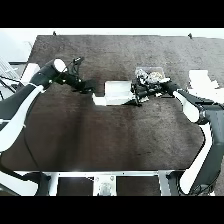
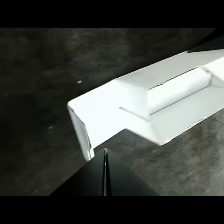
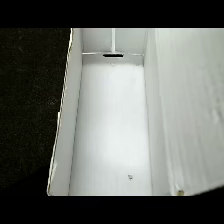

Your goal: Fold the box and place the chain.

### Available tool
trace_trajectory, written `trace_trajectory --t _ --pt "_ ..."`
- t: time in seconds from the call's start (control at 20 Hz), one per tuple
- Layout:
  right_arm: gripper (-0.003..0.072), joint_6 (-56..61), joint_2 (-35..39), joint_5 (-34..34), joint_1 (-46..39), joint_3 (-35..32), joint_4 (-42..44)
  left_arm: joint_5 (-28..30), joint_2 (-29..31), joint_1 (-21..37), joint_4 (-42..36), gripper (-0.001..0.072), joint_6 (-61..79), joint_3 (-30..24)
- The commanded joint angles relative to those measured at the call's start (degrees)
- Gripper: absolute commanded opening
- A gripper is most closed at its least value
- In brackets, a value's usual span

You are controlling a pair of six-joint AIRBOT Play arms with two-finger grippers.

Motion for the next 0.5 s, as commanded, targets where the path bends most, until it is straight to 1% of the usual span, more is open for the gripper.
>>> trace_trajectory --t 0.0,0.1,0.25,0.3,0.45 --pt "0.0583 0.02 0.0 0.0 0.0 0.0 0.0 -1.07 1.66 3.39 0.72 0.0029 1.88 -5.22" --pt "0.0583 0.02 0.0 0.02 0.0 0.0 0.0 -0.83 1.62 4.13 0.66 0.002 3.32 -7.69" --pt "0.0583 0.0 0.0 0.02 0.0 0.0 0.0 3.5 1.14 4.11 -1.31 0.002 4.87 -10.54" --pt "0.0583 0.02 0.0 0.0 0.0 0.0 0.0 5.09 0.52 4.0 -3.56 0.002 6.54 -11.02" --pt "0.0583 0.02 0.0 0.0 0.0 0.0 0.0 7.5 -2.58 3.52 -13.49 0.002 12.2 -11.04"
